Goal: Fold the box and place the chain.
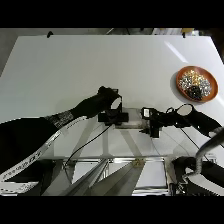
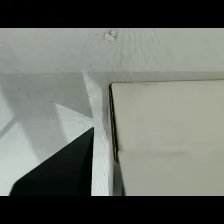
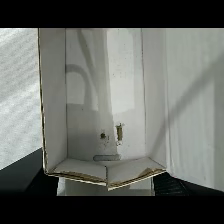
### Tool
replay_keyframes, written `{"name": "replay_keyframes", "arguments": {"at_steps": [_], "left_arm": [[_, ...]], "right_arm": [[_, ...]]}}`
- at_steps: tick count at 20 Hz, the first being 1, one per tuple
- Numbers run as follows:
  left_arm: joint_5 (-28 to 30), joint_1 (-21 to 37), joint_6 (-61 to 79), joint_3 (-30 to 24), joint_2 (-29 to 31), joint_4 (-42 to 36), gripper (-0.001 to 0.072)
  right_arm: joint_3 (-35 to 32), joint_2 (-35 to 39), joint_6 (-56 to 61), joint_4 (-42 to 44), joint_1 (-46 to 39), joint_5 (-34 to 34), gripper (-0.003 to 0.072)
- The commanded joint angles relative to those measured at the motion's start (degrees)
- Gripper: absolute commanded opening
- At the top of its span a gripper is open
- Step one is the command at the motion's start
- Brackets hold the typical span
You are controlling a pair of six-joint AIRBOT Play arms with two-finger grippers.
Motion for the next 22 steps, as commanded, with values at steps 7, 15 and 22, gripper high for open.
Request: {"name": "replay_keyframes", "arguments": {"at_steps": [7,15,22], "left_arm": [[2.3,-0.5,-0.7,0.4,-0.8,0.0,0.0008],[2.4,-0.5,-0.7,0.4,-0.8,0.9,0.0014],[1.1,-0.8,-0.6,0.5,-0.8,1.7,0.0331]], "right_arm": [[0.0,0.0,0.0,0.0,0.0,0.0,0.0341],[0.0,0.0,0.0,0.0,0.0,0.0,0.0341],[0.0,0.0,0.0,0.0,0.0,0.0,0.0341]]}}
